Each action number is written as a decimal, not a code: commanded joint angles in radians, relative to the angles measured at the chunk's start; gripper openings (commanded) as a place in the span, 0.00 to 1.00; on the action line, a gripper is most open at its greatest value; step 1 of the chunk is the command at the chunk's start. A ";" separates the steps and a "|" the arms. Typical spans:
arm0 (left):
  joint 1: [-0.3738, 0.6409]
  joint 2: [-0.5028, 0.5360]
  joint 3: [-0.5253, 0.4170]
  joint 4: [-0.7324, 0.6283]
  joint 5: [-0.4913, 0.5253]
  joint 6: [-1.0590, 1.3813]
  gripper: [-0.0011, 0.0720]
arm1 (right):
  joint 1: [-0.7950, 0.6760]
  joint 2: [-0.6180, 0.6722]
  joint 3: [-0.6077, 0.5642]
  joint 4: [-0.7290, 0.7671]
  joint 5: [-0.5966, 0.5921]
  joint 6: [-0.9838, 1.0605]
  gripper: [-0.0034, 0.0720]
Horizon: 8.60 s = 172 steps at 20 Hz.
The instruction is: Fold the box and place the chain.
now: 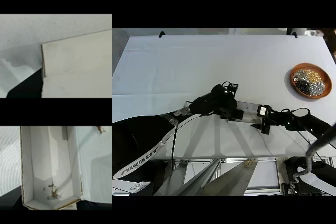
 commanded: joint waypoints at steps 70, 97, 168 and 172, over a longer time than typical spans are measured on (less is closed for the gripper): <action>0.253 0.486 -0.365 -0.161 -0.044 1.732 0.98 | 0.001 0.000 0.000 0.001 0.001 0.002 0.53; 0.156 0.253 -0.458 -0.419 -0.446 1.908 0.98 | 0.001 0.000 0.000 0.001 0.001 0.002 0.53; 0.132 0.216 -0.459 -0.589 -0.408 1.906 0.11 | 0.001 0.000 0.000 0.002 0.026 0.006 0.52; 0.132 0.216 -0.459 -0.589 -0.409 1.906 0.11 | 0.001 0.001 0.000 0.002 0.025 0.005 0.52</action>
